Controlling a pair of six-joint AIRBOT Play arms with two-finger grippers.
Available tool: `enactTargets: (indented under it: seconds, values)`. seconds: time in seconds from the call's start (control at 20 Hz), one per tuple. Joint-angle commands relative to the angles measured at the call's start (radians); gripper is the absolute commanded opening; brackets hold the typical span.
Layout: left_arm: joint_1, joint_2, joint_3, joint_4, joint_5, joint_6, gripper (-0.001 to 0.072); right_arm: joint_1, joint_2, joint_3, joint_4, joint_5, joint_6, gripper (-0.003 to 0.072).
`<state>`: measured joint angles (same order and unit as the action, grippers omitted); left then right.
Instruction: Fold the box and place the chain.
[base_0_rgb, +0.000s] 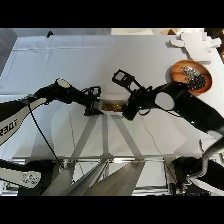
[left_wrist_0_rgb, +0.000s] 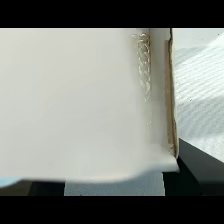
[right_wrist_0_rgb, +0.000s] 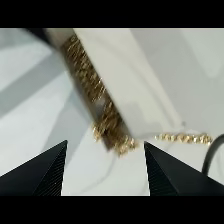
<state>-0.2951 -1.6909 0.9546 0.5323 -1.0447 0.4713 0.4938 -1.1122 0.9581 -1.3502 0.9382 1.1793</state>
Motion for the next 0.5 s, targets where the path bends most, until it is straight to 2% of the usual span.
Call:
enactTargets:
  seconds: [0.0,0.2,0.45]
  values:
    - [0.000,0.001,0.000,0.000,0.001,0.000,0.0321,-0.043,0.103,-0.056,0.044,0.060,-0.137,0.0538]
    - [0.000,0.001,0.000,0.000,0.001,0.000,0.0321,-0.208,0.172,-0.194,0.142,0.060,-0.396,0.0538]
    - [0.000,0.001,0.000,0.000,0.001,0.000,0.0321,-0.396,0.060,-0.223,0.288,-0.021,-0.845,0.0539]
